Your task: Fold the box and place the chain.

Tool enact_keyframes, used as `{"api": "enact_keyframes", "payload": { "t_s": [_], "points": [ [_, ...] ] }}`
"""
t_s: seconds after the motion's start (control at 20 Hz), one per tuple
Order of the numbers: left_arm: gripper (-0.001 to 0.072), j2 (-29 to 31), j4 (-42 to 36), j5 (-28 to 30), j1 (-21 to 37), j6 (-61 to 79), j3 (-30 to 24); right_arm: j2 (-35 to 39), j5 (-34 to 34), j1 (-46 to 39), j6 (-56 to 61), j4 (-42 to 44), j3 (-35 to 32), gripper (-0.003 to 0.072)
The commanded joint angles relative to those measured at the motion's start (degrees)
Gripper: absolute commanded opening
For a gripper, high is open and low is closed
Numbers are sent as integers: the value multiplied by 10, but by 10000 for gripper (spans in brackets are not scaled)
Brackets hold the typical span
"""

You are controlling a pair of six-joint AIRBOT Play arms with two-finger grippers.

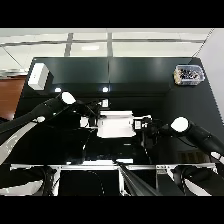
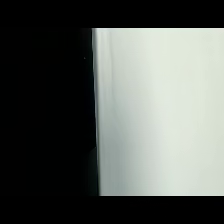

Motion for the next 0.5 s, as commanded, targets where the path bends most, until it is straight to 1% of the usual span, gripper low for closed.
{"api": "enact_keyframes", "payload": {
  "t_s": [0.0,0.1,0.2,0.25,0.35,0.45],
  "points": [
    [27,0,0,-1,0,0,0,-25,-31,6,-66,24,0,714],
    [27,0,0,0,0,0,0,-37,-51,10,-87,29,0,709],
    [27,0,0,-1,0,0,0,-39,-95,14,-93,60,0,708],
    [27,0,0,-1,0,0,0,-39,-98,13,-93,80,2,708],
    [27,0,-2,-1,0,0,0,-39,-77,13,-93,59,17,708],
    [27,0,-2,0,0,0,0,-39,-84,8,-93,62,32,708]
  ]
}}
